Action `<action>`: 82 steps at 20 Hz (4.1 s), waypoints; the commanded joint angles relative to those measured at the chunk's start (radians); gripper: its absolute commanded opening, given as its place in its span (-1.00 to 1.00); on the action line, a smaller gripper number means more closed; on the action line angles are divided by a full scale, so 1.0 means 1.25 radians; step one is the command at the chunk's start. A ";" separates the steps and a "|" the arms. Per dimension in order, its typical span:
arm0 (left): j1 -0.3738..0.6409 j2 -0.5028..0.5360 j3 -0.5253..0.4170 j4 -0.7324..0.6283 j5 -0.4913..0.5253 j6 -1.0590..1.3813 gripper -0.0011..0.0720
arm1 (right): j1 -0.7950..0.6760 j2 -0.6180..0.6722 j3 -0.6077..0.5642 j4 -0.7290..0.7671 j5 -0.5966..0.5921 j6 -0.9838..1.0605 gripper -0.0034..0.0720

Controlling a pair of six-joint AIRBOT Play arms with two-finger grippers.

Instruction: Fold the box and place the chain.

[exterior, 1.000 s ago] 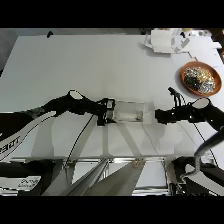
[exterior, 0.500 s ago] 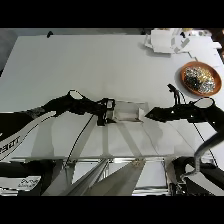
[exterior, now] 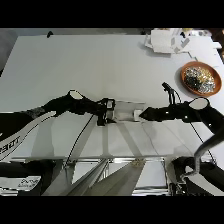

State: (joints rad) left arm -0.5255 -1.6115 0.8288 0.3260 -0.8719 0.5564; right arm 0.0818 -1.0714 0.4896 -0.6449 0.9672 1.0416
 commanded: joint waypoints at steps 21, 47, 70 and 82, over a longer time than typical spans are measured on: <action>0.000 0.000 0.000 0.000 0.000 0.000 -0.29 | 0.357 -0.112 0.212 -0.515 -0.075 0.763 0.18; 0.000 0.000 0.000 0.000 0.000 0.000 -0.29 | 0.464 -0.233 0.289 -0.775 0.036 1.013 -0.13; 0.000 0.000 0.000 0.000 0.000 0.000 -0.29 | 0.464 -0.250 0.287 -0.753 0.013 1.003 -0.15; 0.000 0.000 0.000 0.000 0.000 0.000 -0.29 | 0.464 -0.206 0.286 -0.723 0.032 0.880 0.00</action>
State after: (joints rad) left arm -0.5255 -1.6115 0.8288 0.3180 -0.8764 0.5587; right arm 0.6621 -1.3567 0.8455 -1.5478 0.9848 2.2143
